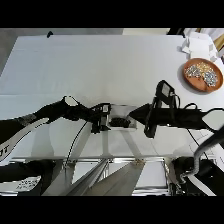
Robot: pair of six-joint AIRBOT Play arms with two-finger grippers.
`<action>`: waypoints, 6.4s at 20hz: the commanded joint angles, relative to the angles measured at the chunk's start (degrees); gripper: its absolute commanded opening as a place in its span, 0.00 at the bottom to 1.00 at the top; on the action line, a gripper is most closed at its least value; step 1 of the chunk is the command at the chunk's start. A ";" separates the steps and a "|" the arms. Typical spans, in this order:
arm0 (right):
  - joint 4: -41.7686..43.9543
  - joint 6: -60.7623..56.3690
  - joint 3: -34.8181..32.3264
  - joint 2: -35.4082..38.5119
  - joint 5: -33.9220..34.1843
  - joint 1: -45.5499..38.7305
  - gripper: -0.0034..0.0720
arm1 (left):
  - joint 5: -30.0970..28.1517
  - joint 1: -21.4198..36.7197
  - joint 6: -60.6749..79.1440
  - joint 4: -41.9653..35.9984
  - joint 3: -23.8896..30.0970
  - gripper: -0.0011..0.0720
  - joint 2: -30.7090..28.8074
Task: Fold the box and place the chain.
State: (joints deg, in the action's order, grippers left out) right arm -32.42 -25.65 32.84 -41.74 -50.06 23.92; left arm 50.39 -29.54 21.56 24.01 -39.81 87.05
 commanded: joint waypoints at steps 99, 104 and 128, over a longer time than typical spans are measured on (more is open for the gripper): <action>-24.96 1.70 11.50 -19.85 -0.59 11.06 0.51 | 0.00 0.04 0.02 0.02 -0.02 0.30 -0.04; -21.33 1.51 11.50 -16.09 -0.17 10.82 0.49 | -0.02 0.04 0.02 0.02 -0.02 0.30 -0.04; 14.27 12.09 -5.62 -20.48 9.81 6.84 0.07 | -0.02 0.04 0.02 0.02 -0.02 0.30 -0.04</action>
State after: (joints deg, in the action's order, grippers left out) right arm -18.31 -14.31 27.59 -61.65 -40.12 30.35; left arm 50.39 -29.54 21.63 24.03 -39.81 87.05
